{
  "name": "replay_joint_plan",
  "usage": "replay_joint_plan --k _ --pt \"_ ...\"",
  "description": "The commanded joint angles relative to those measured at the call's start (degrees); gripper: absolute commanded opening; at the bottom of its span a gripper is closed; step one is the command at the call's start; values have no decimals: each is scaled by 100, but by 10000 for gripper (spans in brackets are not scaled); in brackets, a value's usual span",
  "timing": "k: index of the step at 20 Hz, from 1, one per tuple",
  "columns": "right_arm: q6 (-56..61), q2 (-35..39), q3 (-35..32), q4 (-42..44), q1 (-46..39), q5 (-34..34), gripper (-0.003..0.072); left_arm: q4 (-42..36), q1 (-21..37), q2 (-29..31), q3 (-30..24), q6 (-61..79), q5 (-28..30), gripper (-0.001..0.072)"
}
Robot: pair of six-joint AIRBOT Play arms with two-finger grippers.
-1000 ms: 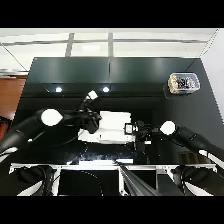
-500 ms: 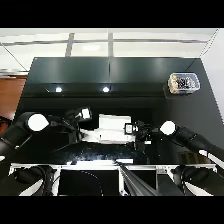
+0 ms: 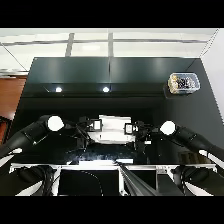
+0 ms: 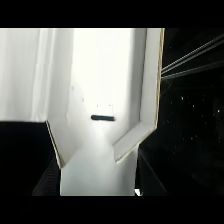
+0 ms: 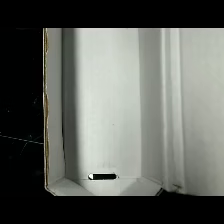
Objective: Fold the box and place the chain.
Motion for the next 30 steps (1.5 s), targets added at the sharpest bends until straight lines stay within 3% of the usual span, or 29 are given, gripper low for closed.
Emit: replay_joint_plan --k 1,3,6,11,17,18,19,21,22,23,24,25,26,27,30 --pt "2 0 0 2 4 0 108 -376 -120 -92 -4 166 339 425" --pt "2 0 0 2 4 0 107 -584 -122 -94 -4 166 341 235" --pt "2 0 0 2 4 0 108 -1036 -122 -107 -7 164 319 218" --pt "2 0 0 2 4 0 107 -1880 -122 -374 -4 168 293 217" --pt "2 0 0 2 4 0 107 -1871 -122 -402 -4 168 295 221" --pt "2 0 0 2 4 0 108 -1871 -122 -402 -4 168 295 270" --pt "2 0 0 2 4 0 108 -1871 -122 -402 -4 166 295 404" --pt "2 0 0 2 4 0 107 -1801 -122 -402 -4 166 275 418" --pt "2 0 0 2 4 0 108 -1784 -122 -402 -4 166 264 243" --pt "2 0 0 2 4 0 108 -1790 -122 -402 -4 166 267 181" --pt "2 0 0 2 4 0 108 -1790 -122 -402 -4 166 267 296" --pt "2 0 0 2 4 0 107 -1766 -114 -400 2 164 232 265" --pt "2 0 0 2 4 0 108 -1611 -83 -367 31 162 136 113" --pt "2 0 0 2 4 0 108 -1270 -28 -310 98 103 -39 27" --pt "2 0 0 2 4 0 108 -52 538 96 501 -2013 -660 26"
